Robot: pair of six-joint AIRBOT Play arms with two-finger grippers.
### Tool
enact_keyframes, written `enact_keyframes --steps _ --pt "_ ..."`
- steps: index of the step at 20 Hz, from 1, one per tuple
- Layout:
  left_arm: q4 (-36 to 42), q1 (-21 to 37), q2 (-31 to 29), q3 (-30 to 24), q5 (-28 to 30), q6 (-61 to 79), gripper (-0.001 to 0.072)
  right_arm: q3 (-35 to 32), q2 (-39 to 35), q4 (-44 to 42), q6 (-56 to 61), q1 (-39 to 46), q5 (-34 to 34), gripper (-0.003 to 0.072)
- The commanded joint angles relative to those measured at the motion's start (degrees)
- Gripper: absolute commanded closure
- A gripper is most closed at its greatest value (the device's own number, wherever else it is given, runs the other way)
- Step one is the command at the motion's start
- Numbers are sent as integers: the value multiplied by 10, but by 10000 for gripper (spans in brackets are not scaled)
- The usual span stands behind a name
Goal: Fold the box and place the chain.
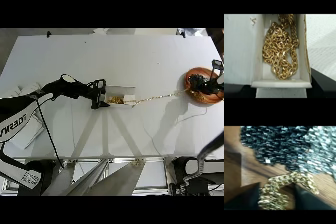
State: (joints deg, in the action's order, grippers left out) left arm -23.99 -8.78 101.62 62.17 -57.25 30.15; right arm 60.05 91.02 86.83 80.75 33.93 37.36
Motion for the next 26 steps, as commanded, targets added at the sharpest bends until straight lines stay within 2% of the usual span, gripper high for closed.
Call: enact_keyframes --steps 1,2,7,10,18,23,26 --pt "1 0 0 0 0 0 197 -1 19 2 2 -15 -9 594" --pt "1 0 0 0 0 0 197 -1 19 2 1 -24 -5 669" --pt "1 0 0 0 0 0 197 -1 -19 19 -13 -85 26 669" --pt "1 0 0 0 0 0 197 -1 -80 19 -13 -125 35 670" --pt "1 0 0 0 0 0 197 -1 -238 19 -45 -252 139 670" --pt "1 0 0 0 0 0 197 -1 -260 15 -45 -365 210 670" --pt "1 0 0 0 0 0 197 -1 -259 12 -45 -448 202 670"
